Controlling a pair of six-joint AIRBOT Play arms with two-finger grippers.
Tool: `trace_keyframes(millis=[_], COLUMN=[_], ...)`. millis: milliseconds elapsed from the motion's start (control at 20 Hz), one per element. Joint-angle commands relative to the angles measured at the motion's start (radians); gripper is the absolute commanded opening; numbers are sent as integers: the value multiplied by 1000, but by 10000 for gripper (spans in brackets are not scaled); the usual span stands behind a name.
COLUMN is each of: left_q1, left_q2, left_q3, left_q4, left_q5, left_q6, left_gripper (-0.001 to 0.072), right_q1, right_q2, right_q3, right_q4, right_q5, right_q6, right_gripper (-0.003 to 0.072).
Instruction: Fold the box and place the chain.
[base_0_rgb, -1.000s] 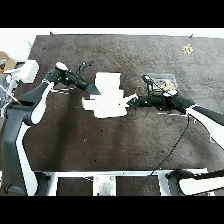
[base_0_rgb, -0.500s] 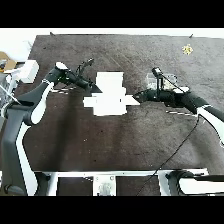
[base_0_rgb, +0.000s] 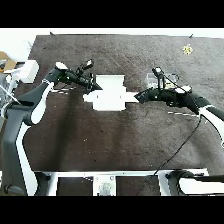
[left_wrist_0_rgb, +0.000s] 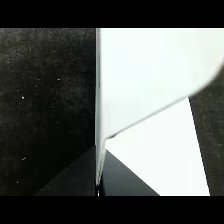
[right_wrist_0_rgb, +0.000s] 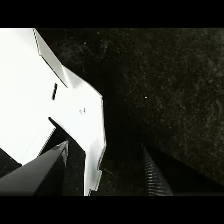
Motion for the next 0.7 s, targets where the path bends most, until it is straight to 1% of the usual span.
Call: trace_keyframes(millis=[0,100,250,400,500,650], left_q1=[1,1,1,1,1,1], left_q2=[-5,-8,-10,-11,-11,-11], left_q3=[-21,-66,-103,-109,-109,-109], left_q4=[2,2,3,3,10,20], left_q5=[56,108,121,117,120,118], left_q6=[80,99,129,129,129,129], left_gripper=[11,11,11,11,12,12], right_q1=[-1,0,18,59,81,86], right_q2=[1,1,0,0,1,1], right_q3=[1,1,1,1,1,1], right_q4=[-1,-1,-1,0,-1,-1], right_q5=[-2,-1,0,-5,-30,-38], right_q6=[-16,-35,-99,-196,-249,-314], right_gripper=[516,516,516,516,517,518])
